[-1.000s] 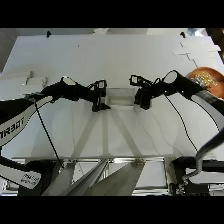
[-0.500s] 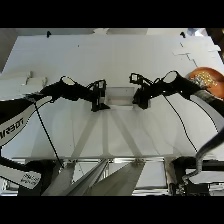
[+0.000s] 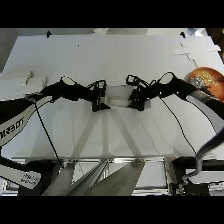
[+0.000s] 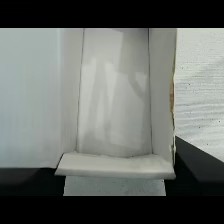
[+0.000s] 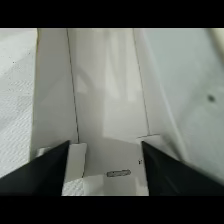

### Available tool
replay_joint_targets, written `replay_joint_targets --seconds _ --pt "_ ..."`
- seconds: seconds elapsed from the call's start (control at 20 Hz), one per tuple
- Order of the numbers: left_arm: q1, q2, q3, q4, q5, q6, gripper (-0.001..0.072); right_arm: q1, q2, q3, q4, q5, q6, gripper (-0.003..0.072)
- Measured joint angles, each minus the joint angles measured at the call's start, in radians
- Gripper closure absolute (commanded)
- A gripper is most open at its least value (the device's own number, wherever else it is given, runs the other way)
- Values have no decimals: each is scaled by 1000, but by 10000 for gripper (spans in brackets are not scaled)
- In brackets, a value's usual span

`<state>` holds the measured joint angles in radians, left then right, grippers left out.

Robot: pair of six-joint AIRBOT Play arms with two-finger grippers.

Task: Fold the box and place the chain.

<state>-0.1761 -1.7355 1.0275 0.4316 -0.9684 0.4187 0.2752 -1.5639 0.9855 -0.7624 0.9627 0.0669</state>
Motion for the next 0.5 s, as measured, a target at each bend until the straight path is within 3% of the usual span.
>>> replay_joint_targets --seconds 0.1,0.15,0.25,0.5 --pt "0 0 0 0 0 0 382 0 0 0 -1 -11 1 98" --pt "0 0 0 0 0 0 382 0 0 0 -1 -16 2 228" --pt "0 0 0 -1 1 -3 382 0 -1 0 -2 -31 6 690" --pt "0 0 0 -1 2 -1 382 0 18 -1 11 -4 29 681"
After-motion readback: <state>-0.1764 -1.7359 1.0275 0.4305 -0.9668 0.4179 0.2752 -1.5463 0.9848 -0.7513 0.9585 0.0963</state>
